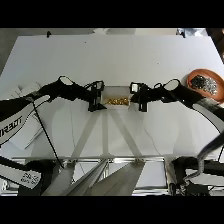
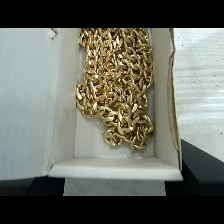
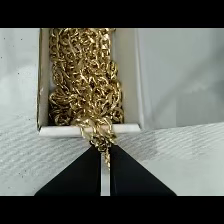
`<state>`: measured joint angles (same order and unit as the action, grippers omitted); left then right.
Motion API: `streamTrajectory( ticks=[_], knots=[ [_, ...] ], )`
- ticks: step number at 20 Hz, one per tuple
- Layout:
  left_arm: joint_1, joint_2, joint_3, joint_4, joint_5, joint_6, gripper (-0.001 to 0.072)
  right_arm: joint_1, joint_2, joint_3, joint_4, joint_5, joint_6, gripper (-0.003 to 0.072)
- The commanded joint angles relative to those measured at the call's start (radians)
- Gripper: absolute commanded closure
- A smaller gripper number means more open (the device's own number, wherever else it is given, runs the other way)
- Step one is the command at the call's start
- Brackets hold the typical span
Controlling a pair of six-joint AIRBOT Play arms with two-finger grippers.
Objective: Fold the box and place the chain.
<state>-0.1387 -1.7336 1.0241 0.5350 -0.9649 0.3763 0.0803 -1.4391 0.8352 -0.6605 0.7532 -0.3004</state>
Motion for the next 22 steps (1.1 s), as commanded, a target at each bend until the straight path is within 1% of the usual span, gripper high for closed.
streamTrajectory(
  ticks=[1, 4, 7, 10, 12, 13, 14, 15, 16, 19, 21, 22],
  knots=[
    [0.000, 0.000, 0.001, 0.000, 0.000, 0.000, 0.0566, 0.000, 0.085, 0.000, -0.023, 0.008, 0.073, 0.0677],
    [0.000, 0.000, 0.001, 0.000, 0.000, 0.000, 0.0566, 0.007, 0.194, 0.000, 0.002, 0.029, 0.076, 0.0677],
    [0.000, 0.000, 0.001, 0.000, 0.000, 0.000, 0.0566, 0.059, 0.266, 0.000, 0.057, 0.028, 0.076, 0.0678],
    [0.000, 0.000, 0.001, 0.000, 0.000, 0.000, 0.0566, 0.141, 0.253, 0.000, 0.082, -0.006, 0.083, 0.0678],
    [0.000, 0.000, 0.001, 0.000, 0.000, 0.000, 0.0566, 0.185, 0.225, 0.000, 0.081, -0.063, 0.162, 0.0672],
    [0.000, 0.000, 0.001, 0.000, 0.000, 0.000, 0.0566, 0.198, 0.214, 0.000, 0.081, -0.098, 0.183, 0.0649],
    [0.000, 0.000, 0.001, 0.000, 0.000, 0.000, 0.0566, 0.204, 0.207, 0.000, 0.087, -0.130, 0.215, 0.0509],
    [0.000, 0.000, 0.001, 0.000, 0.000, 0.000, 0.0566, 0.205, 0.207, 0.000, 0.095, -0.146, 0.262, 0.0346],
    [0.000, 0.000, 0.001, 0.000, 0.000, 0.000, 0.0566, 0.205, 0.210, 0.002, 0.097, -0.140, 0.299, 0.0319],
    [0.000, 0.000, 0.001, 0.000, 0.000, 0.000, 0.0566, 0.204, 0.232, 0.031, 0.085, -0.082, 0.379, 0.0321],
    [0.000, 0.000, 0.001, 0.000, 0.000, 0.000, 0.0566, 0.180, 0.231, 0.108, 0.073, -0.018, 0.491, 0.0335],
    [0.000, 0.000, 0.001, 0.000, 0.000, 0.000, 0.0566, 0.162, 0.230, 0.150, 0.052, -0.001, 0.565, 0.0355]
  ],
)
